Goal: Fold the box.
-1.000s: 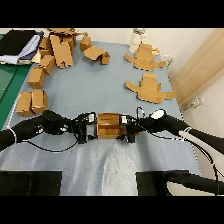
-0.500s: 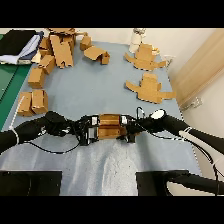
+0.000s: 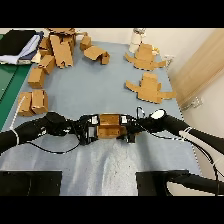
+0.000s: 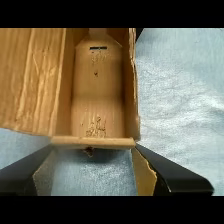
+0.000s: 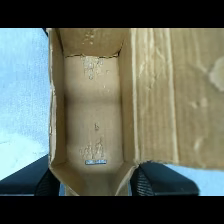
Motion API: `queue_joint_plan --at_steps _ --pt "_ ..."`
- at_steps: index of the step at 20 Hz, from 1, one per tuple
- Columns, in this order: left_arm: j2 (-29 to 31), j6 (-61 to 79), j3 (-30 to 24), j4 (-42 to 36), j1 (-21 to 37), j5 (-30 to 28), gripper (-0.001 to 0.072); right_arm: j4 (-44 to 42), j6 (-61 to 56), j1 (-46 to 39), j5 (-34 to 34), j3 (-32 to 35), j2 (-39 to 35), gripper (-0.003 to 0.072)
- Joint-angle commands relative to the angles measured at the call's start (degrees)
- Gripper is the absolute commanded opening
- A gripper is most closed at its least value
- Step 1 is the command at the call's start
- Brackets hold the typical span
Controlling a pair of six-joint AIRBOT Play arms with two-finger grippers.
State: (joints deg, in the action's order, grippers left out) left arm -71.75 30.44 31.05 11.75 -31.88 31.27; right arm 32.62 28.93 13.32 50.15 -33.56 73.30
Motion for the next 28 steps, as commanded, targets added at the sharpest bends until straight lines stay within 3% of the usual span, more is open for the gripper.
queue_joint_plan --at_steps 1,21,22,23,28 --pt "0.0 0.0 0.1 0.0 -0.7 -0.2 0.072 0.1 0.0 0.0 0.1 0.0 0.0 0.056" --pt "0.0 0.0 0.1 0.0 -1.0 -0.3 0.072 -0.5 0.0 1.9 0.3 0.0 0.0 0.056" --pt "0.0 0.0 0.1 0.0 -1.0 -0.3 0.0713 -0.5 0.0 2.1 -0.1 0.0 0.0 0.056" --pt "0.0 0.0 0.1 0.1 -1.0 -0.3 0.0589 -0.5 0.0 2.1 -0.2 0.0 0.0 0.056" --pt "-0.3 -0.5 0.1 3.0 -1.8 -1.2 0.0591 -0.5 0.0 2.1 -0.2 0.0 0.0 0.056"
